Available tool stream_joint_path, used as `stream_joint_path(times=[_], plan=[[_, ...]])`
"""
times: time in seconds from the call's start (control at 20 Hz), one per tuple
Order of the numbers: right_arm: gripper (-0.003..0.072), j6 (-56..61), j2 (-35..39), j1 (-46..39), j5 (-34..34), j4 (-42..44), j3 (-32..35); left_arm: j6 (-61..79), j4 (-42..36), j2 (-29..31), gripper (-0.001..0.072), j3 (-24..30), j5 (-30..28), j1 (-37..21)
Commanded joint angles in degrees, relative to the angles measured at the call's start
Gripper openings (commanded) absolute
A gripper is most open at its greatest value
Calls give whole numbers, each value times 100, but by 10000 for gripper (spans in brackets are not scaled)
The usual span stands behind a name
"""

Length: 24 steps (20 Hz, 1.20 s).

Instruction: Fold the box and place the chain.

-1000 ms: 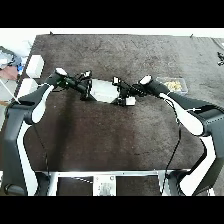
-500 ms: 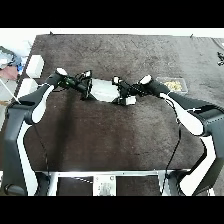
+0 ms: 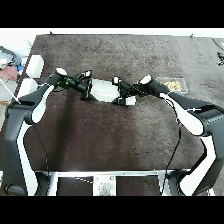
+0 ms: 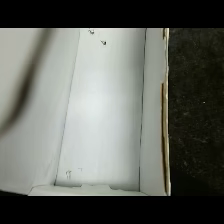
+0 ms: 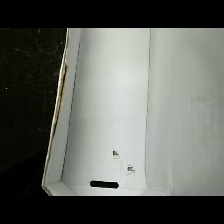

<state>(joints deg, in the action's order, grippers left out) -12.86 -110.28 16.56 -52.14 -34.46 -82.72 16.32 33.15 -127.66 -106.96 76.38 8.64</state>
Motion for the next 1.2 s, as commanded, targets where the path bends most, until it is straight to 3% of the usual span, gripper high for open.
stream_joint_path(times=[0.0,0.1,0.15,0.2,0.45,0.8,1.15], plan=[[602,2,0,4,0,-2,0,4,0,4,528,-7,7,0],[613,2,2,4,-13,0,0,4,0,4,528,-7,4,0],[712,2,7,4,-15,-2,0,4,0,4,528,-7,7,0],[720,0,15,4,-15,0,0,4,0,4,528,-7,7,0],[720,39,157,4,-15,-129,0,4,0,4,528,-7,9,0],[720,1309,756,2,-92,-2035,0,4,0,4,528,-7,7,0],[720,1840,1491,-13,-361,-2612,0,4,0,4,528,-7,2,0]])
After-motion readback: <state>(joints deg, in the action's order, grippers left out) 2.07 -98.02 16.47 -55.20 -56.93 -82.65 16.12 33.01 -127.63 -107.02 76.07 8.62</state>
